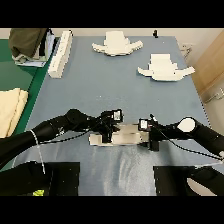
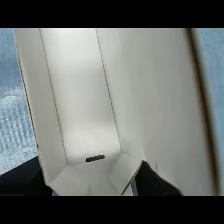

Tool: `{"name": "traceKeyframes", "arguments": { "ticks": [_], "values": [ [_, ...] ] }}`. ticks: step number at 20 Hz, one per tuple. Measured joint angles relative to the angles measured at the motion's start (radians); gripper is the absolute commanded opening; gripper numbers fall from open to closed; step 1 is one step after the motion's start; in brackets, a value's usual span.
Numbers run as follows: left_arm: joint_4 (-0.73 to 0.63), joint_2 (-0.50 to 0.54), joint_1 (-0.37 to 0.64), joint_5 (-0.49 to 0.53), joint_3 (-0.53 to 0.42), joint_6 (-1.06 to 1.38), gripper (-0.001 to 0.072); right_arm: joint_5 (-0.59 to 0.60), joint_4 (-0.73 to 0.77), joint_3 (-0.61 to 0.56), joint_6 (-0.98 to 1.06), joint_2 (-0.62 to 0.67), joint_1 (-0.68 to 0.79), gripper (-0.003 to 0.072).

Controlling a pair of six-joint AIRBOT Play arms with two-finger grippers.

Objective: Fold the box.

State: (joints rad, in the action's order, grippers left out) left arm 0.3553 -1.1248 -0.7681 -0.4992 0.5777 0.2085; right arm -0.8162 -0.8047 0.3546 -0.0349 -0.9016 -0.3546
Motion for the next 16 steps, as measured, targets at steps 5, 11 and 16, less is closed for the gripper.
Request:
{"name": "traceKeyframes", "arguments": {
  "ticks": [5,11,16],
  "values": [
    [0.0,0.0,0.0,-0.002,0.0,0.0,0.0016,0.011,0.003,-0.006,0.0,-0.014,-0.001,0.0554],
    [0.001,0.0,0.0,-0.004,0.0,0.0,0.0016,0.031,0.001,-0.007,0.0,-0.019,0.0,0.0546],
    [0.0,0.0,0.0,-0.002,0.0,0.0,0.0016,0.038,0.0,-0.007,-0.001,-0.019,-0.001,0.0546]
  ]
}}
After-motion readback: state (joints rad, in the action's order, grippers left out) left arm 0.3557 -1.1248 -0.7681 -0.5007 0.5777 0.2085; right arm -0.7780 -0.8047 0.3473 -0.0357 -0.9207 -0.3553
